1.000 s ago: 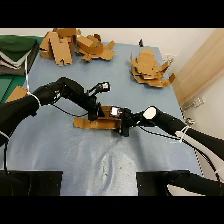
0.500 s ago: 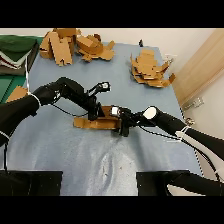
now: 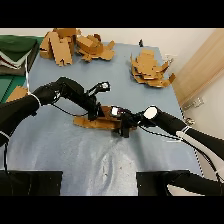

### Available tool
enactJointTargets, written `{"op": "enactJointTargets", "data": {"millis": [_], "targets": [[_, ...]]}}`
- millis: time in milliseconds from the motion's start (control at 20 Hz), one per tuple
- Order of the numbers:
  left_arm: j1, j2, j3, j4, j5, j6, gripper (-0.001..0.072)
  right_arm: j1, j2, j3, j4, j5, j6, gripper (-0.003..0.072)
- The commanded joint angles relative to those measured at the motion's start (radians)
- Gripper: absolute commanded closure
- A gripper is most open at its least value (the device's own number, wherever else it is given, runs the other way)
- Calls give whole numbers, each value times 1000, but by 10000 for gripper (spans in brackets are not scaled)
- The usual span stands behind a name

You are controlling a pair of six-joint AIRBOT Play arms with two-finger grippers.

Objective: Fold the box.

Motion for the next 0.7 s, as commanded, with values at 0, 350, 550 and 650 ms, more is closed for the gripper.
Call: {"op": "enactJointTargets", "data": {"millis": [0,350,550,650], "targets": [[0,0,2,-36,0,0,696,1,-2,0,-19,-23,4,111],[0,0,3,-53,41,0,696,1,-31,0,-9,-68,3,111],[0,0,3,-53,42,0,695,1,-31,0,-68,-19,34,119],[0,0,3,-45,42,-1,695,1,-27,0,-131,-17,55,276]]}}
